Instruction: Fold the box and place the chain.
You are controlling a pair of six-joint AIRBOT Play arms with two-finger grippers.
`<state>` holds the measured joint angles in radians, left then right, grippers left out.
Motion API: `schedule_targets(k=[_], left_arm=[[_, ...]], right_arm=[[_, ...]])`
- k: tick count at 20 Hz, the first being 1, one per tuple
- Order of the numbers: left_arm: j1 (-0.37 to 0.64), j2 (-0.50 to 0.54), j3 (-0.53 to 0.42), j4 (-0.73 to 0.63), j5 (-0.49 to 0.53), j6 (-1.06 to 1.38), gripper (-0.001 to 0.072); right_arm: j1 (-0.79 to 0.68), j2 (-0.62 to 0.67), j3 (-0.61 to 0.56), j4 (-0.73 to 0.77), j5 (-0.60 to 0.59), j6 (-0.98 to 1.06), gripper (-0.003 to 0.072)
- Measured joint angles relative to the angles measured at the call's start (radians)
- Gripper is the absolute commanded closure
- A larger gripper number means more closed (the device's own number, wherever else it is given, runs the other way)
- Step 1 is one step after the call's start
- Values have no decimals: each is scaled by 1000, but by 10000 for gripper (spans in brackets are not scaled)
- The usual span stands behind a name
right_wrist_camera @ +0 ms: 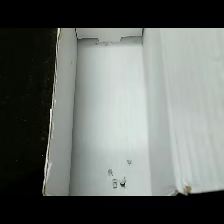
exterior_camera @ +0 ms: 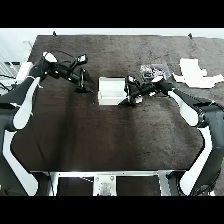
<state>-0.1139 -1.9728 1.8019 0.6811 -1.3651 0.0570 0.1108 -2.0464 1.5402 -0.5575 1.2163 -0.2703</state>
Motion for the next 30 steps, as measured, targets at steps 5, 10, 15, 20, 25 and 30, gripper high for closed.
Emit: schedule_targets(k=[5, 10, 15, 20, 25, 30], left_arm=[[0, -99, -13, -71, 0, 132, -11], [0, -151, -16, -114, -1, 182, -11], [0, -163, -16, -124, -15, 195, -11], [-3, -164, -16, -127, -52, 196, -11], [-3, -164, -16, -127, -54, 195, -11], [-3, -164, -16, -124, -30, 167, -11]], right_arm=[[0, 0, 0, 0, 0, 0, 102], [0, 0, 0, 0, 0, 0, 102], [0, 0, 0, 0, 0, 0, 102], [0, 0, 0, 0, 0, 0, 102], [0, 0, 0, 0, 0, 0, 102], [0, 0, 0, 0, 0, 0, 102]])
